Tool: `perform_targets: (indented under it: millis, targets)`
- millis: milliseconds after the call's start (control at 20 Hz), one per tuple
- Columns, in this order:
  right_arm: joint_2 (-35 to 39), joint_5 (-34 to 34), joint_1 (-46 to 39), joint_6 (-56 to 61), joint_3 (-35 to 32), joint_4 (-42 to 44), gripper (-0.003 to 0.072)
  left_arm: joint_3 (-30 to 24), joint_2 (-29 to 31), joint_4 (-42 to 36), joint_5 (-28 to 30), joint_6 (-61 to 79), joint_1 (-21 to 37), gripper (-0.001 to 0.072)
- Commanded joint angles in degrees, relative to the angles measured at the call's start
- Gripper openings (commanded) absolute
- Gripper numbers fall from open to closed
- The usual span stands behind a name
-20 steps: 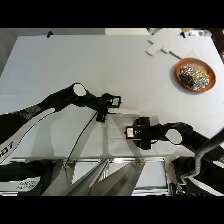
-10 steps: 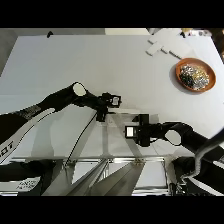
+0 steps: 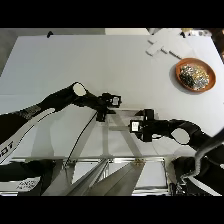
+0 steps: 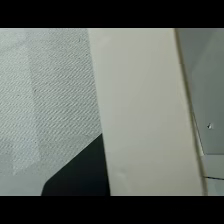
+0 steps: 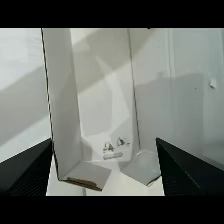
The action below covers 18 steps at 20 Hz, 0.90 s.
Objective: Fold the box and place the chain.
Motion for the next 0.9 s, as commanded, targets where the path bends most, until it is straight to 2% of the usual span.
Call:
perform_targets:
  millis: [0,150,300,650,850]
  targets:
    - [0.4,1.4,-2.4,0.0,0.0,2.2,0.0682,0.0,0.0,0.0,-0.1,0.0,0.0,0.0011]
    - [0.4,2.6,-6.6,0.0,0.0,2.5,0.0679,0.0,0.0,0.0,-0.1,0.0,0.0,0.0011]
    - [0.3,2.5,-7.1,-0.1,0.0,4.4,0.0657,0.0,0.0,0.0,-0.1,0.0,0.0,0.0011]
    - [-2.2,2.4,-10.8,-0.6,0.0,8.5,0.0656,0.0,0.0,0.0,-0.1,0.0,0.0,0.0011]
    - [-4.8,2.4,-10.8,-11.4,0.0,16.1,0.0653,0.0,0.0,0.0,-0.1,0.0,0.0,0.0011]
